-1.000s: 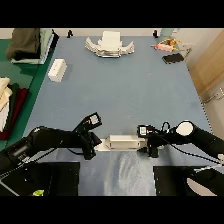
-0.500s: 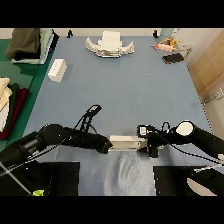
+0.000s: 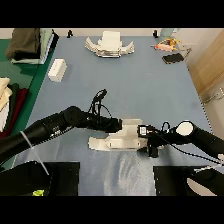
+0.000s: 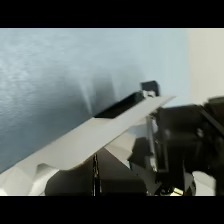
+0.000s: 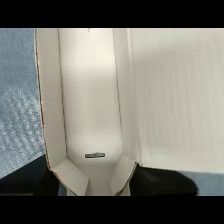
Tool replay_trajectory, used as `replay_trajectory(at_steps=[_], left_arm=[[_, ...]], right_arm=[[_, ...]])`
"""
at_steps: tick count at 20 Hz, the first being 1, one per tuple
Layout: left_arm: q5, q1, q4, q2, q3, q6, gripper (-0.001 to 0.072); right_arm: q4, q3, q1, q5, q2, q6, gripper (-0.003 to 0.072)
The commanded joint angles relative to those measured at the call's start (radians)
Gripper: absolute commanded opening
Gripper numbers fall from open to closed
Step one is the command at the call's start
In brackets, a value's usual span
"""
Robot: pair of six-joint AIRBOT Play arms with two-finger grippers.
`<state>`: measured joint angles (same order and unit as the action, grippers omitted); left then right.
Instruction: Fold the box.
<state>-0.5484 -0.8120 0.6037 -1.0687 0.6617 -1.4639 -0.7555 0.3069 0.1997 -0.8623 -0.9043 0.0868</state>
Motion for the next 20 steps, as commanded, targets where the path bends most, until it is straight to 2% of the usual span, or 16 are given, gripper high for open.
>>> replay_trajectory(at_steps=[1,4,15,17,20], left_arm=[[-0.06,0.056,-0.002,-0.106,0.011,-0.056,0.0012],[-0.087,0.057,-0.002,-0.141,0.011,-0.055,0.0012],[-0.095,0.059,-0.025,-0.161,0.019,-0.011,0.0012],[-0.162,0.082,-0.018,-0.117,0.056,0.08,0.0011],[-0.25,0.147,0.051,0.032,0.084,0.114,0.0011]], right_arm=[[0.0,0.0,0.0,0.0,0.001,0.0,0.053],[0.0,0.0,0.0,0.0,0.001,0.0,0.053],[0.0,0.0,0.0,0.0,0.001,0.0,0.053],[0.0,0.0,0.0,0.0,0.001,0.0,0.053],[0.0,0.0,0.0,0.0,0.001,0.0,0.053]])
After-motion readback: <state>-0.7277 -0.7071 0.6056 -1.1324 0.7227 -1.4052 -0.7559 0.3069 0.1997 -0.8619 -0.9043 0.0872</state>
